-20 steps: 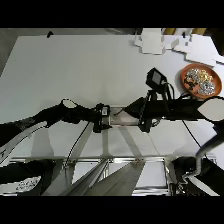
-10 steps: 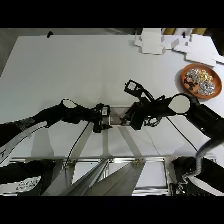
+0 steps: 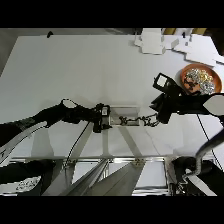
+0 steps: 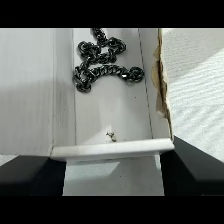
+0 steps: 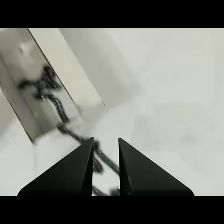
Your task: Fold the box and place the chain.
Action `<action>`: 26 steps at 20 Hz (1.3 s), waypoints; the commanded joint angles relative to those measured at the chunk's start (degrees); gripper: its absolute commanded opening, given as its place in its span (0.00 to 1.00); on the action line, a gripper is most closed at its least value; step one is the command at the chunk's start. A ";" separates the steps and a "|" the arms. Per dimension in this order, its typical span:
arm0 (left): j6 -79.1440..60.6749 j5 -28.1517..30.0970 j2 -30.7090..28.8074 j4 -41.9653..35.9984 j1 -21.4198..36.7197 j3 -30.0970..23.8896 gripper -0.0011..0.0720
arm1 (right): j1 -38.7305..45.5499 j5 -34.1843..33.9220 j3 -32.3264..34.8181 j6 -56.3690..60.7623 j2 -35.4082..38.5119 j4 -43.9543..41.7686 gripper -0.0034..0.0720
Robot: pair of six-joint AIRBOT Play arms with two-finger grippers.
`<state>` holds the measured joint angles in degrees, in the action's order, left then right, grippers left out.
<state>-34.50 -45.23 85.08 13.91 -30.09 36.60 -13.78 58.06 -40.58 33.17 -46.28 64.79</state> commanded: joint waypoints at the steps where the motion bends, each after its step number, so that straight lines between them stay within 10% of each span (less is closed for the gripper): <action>1: 0.00 0.02 -0.02 0.00 -0.02 0.04 0.22 | 4.20 2.56 4.00 -18.99 -1.60 1.75 0.24; 6: 0.00 0.02 -0.02 0.00 -0.02 0.04 0.22 | 4.20 -3.19 8.85 -33.48 -9.22 -7.08 0.50; 22: 0.00 0.00 -0.02 0.00 -0.02 0.04 0.22 | -0.63 -10.54 8.85 -39.63 -22.34 -13.68 0.43; 26: 0.00 0.02 -0.02 0.00 -0.02 0.04 0.22 | -0.61 -10.86 8.85 -32.76 -22.93 -13.84 0.11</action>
<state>-34.50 -45.23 85.08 13.89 -30.09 36.60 -14.33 47.59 -31.77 -4.16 -68.55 51.05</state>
